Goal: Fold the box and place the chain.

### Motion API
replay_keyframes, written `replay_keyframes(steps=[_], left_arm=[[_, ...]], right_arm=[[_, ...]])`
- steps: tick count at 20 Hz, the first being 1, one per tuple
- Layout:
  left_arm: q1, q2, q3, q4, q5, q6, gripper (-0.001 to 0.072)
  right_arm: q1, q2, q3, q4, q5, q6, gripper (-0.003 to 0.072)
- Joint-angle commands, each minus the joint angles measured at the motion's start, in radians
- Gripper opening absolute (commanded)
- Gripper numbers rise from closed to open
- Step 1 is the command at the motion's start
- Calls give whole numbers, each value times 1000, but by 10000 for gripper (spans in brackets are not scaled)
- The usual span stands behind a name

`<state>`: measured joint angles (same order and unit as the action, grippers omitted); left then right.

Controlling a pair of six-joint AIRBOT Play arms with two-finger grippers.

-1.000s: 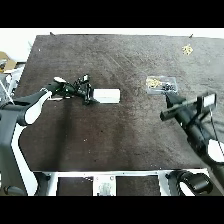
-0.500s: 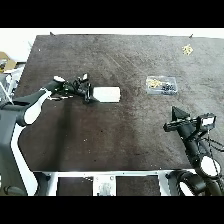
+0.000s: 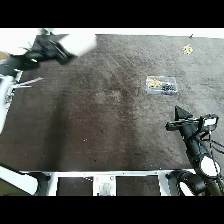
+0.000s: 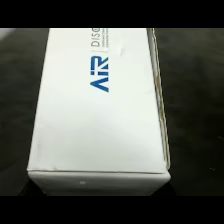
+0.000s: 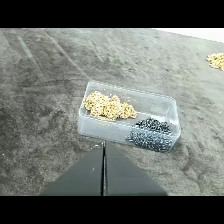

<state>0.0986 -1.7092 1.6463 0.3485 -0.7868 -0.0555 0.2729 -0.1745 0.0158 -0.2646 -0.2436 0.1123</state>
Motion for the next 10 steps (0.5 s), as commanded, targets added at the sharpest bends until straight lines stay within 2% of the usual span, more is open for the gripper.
replay_keyframes(steps=[1,4,5,7,10], left_arm=[[180,115,2,218,279,-385,10],[330,95,-26,531,254,-747,10],[364,76,-38,597,240,-819,10],[407,26,-69,644,203,-826,10],[409,-62,-79,651,185,-795,10]], right_arm=[[0,0,0,0,-8,0,3],[0,0,0,0,-8,0,3],[0,0,0,0,-9,0,3],[0,0,0,0,-9,0,3],[0,0,0,0,-12,-4,3]])
